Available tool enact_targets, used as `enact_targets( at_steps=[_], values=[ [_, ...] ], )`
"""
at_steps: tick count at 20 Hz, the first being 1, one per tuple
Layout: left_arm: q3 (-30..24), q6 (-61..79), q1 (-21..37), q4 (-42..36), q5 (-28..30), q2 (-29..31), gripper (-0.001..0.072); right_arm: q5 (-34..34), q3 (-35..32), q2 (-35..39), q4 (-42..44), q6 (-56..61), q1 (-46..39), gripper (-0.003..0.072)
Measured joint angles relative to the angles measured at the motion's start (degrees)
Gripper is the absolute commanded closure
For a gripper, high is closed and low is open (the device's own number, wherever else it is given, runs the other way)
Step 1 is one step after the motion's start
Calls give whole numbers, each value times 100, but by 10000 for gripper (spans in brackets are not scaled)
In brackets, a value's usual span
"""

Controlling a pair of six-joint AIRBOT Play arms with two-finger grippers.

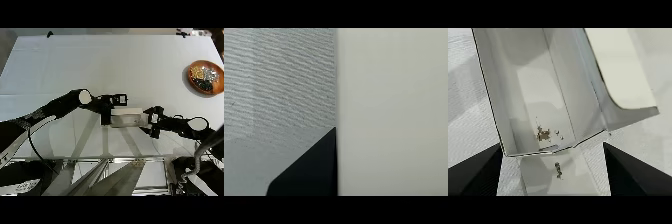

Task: Fold the box and place the chain.

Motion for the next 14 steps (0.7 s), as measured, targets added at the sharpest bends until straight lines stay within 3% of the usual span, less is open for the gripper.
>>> enact_targets(
  at_steps=[14],
  values=[
    [0, 4, 2, 2, -20, 0, 693, 385, 404, -868, 197, -485, -74, 25]
  ],
)
